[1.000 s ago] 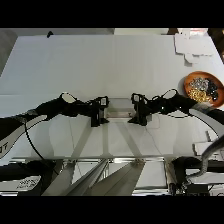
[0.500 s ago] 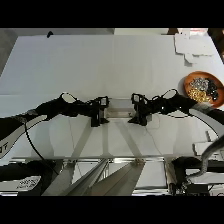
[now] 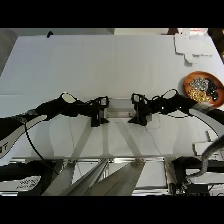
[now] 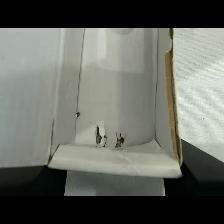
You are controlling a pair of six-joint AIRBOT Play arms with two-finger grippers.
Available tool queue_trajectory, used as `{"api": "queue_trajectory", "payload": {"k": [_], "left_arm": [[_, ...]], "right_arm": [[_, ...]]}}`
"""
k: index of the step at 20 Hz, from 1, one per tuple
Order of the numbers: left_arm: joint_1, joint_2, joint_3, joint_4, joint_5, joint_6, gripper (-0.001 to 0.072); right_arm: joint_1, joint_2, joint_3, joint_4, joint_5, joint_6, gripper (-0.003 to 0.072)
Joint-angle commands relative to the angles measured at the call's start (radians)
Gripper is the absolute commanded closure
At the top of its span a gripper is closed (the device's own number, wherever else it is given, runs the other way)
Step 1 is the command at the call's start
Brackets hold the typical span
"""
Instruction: Fold the box and place the chain.
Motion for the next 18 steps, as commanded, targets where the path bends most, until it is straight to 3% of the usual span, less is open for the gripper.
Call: {"api": "queue_trajectory", "payload": {"k": [1,4,5,7,13,18], "left_arm": [[0.0,-0.001,0.0,0.0,0.002,0.0,0.0425],[0.0,-0.001,0.0,0.0,0.002,0.0,0.0425],[0.0,-0.001,0.0,0.0,0.002,0.0,0.0425],[-0.001,-0.001,0.0,0.0,0.002,0.0,0.0425],[0.0,-0.001,0.0,0.0,0.002,0.0,0.0425],[0.0,-0.001,0.0,0.0,0.002,0.0,0.0425]], "right_arm": [[0.0,0.001,0.001,0.0,0.0,0.001,0.0229],[0.0,0.001,0.001,0.011,-0.006,0.001,0.0224],[-0.001,0.001,0.002,0.014,-0.009,0.001,0.0184],[-0.001,0.002,0.002,0.019,-0.027,0.0,-0.0016],[-0.001,0.026,0.002,-0.019,-0.039,0.001,-0.0015],[-0.002,0.119,0.002,-0.119,-0.097,0.053,-0.0011]]}}
